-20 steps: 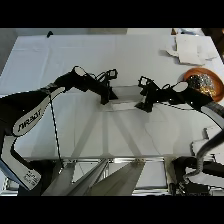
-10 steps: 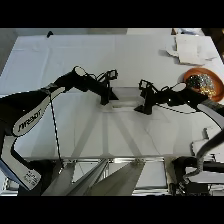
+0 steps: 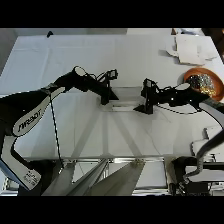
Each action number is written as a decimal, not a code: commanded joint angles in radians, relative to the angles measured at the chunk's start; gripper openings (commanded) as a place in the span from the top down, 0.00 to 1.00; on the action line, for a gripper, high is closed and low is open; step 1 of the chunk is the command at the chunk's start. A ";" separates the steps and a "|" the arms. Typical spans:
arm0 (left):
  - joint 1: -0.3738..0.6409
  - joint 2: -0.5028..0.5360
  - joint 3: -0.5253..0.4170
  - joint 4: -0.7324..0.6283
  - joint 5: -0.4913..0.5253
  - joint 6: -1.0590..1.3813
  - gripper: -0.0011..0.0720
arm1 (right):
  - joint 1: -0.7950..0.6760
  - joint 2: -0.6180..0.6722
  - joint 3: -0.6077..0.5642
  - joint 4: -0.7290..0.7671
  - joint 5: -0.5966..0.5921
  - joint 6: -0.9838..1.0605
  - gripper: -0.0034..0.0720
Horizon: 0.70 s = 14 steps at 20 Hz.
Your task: Fold the box and place the chain.
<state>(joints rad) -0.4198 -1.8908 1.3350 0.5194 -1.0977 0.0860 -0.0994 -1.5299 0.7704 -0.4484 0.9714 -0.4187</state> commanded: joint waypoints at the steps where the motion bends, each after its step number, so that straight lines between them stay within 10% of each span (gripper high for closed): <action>1: 0.000 -0.001 0.000 0.001 0.002 0.000 0.97 | -0.003 -0.033 0.000 -0.031 0.020 -0.016 0.07; 14: 0.000 -0.001 0.000 0.001 0.002 0.000 0.97 | -0.003 -0.044 0.000 -0.029 0.035 -0.061 0.07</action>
<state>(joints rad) -0.4202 -1.8912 1.3346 0.5209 -1.0977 0.0856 -0.1017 -1.5734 0.7708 -0.4786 1.0046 -0.4732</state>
